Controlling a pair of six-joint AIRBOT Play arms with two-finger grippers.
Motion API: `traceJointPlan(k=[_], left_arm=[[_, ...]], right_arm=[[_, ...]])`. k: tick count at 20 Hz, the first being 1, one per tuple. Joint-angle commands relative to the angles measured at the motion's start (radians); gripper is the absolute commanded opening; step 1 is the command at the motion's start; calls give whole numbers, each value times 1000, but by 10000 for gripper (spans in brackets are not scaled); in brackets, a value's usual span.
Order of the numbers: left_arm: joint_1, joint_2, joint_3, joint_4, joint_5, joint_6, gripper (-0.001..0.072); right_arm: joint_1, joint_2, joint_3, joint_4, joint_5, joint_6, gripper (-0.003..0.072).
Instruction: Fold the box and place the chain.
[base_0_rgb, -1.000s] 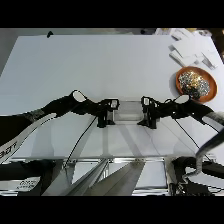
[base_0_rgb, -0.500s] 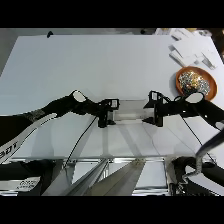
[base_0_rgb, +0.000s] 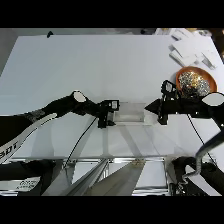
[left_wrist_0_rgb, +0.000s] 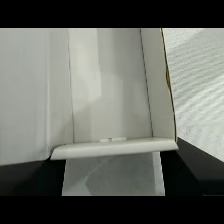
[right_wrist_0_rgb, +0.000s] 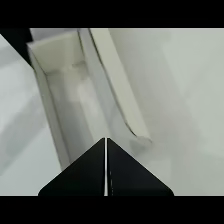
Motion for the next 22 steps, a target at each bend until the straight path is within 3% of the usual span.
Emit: traceJointPlan(k=[1,4,6,8,13,18,22], left_arm=[[1,1,0,0,2,-1,140],[1,1,0,0,2,-1,139],[1,1,0,0,2,-1,140],[1,1,0,0,2,-1,139],[1,1,0,0,2,-1,139],[1,1,0,0,2,-1,139],[1,1,0,0,2,-1,139]], right_arm=[[99,-27,0,89,-87,15,20],[168,-94,1,225,-360,122,19],[178,-143,1,257,-430,158,19],[177,-192,1,195,-455,238,19],[176,-244,1,3,-420,399,19],[177,-60,7,-64,-322,408,19],[177,76,7,-311,-173,399,17]])
